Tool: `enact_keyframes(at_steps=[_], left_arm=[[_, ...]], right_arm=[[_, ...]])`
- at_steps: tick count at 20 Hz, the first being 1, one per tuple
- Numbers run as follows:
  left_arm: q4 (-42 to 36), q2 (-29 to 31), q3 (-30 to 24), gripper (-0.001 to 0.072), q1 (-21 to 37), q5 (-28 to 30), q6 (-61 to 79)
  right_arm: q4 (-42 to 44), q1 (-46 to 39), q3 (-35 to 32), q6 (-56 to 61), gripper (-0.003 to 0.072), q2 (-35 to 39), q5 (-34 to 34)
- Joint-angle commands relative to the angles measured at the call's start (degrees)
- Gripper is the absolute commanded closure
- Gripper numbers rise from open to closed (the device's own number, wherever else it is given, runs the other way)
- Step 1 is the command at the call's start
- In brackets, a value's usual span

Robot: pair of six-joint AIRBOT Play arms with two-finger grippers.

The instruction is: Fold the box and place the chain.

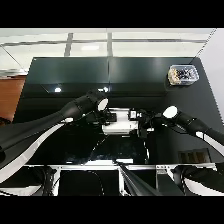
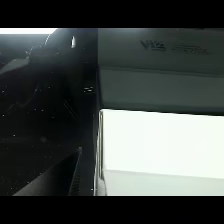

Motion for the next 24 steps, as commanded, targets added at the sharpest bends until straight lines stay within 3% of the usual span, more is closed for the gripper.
enact_keyframes(at_steps=[1, 2, 3, 4, 5, 10, 11, 12, 13, 14, 17, 18, 19, 20, 24], left_arm=[[0.1, -0.3, 0.0, 0.0434, -0.7, 0.1, 0.2], [0.1, -0.5, 0.0, 0.0435, -1.0, 0.1, 0.1], [0.1, -0.6, 0.0, 0.0509, -1.1, 0.2, 0.1], [0.1, -0.6, 0.0, 0.0642, -1.1, 0.3, 0.1], [0.1, -0.5, 0.1, 0.0685, -1.1, 0.2, 0.2], [-0.1, -0.6, 0.1, 0.0682, -1.0, 0.2, 0.2], [0.0, -0.5, 0.1, 0.0644, -1.0, 0.2, 0.2], [-0.1, -0.5, 0.1, 0.0461, -1.0, 0.2, 0.2], [0.0, -0.5, 0.1, 0.0221, -1.0, 0.2, 0.2], [0.0, -0.5, 0.1, 0.0163, -1.0, 0.2, 0.2], [0.3, -0.5, 0.2, 0.0169, -1.0, 0.5, 0.2], [0.3, -0.5, 0.2, 0.0227, -1.0, 0.7, 0.1], [0.4, -0.5, 0.2, 0.043, -1.0, 0.8, 0.1], [0.4, -0.5, 0.2, 0.0688, -1.0, 1.0, 0.2], [0.3, -0.5, 0.2, 0.0686, -1.0, 0.9, 0.9]], right_arm=[[0.0, 0.0, 0.0, 0.0, 0.0274, 0.0, 0.0], [0.0, 0.0, 0.0, 0.0, 0.0274, 0.0, 0.0], [0.0, 0.0, 0.0, 0.0, 0.0274, 0.0, 0.0], [0.0, 0.0, 0.0, 0.0, 0.0274, 0.0, 0.0], [0.0, 0.0, 0.0, 0.0, 0.0274, 0.0, 0.0], [0.0, 0.0, 0.0, 0.0, 0.0274, 0.0, 0.0], [0.0, 0.0, 0.0, 0.0, 0.0274, 0.0, 0.0], [0.0, 0.0, 0.0, 0.0, 0.0274, 0.0, 0.0], [0.0, 0.0, 0.0, 0.0, 0.0274, 0.0, 0.0], [0.0, 0.0, 0.0, 0.0, 0.0274, 0.0, 0.0], [0.0, 0.0, 0.0, 0.0, 0.0274, 0.0, 0.0], [0.0, 0.0, 0.0, 0.0, 0.0273, 0.0, 0.0], [0.0, 0.0, 0.0, 0.0, 0.0274, 0.0, 0.0], [0.0, 0.0, 0.0, 0.0, 0.0274, 0.0, 0.0], [0.1, 0.0, 0.0, 0.1, 0.0271, 0.0, 0.0]])
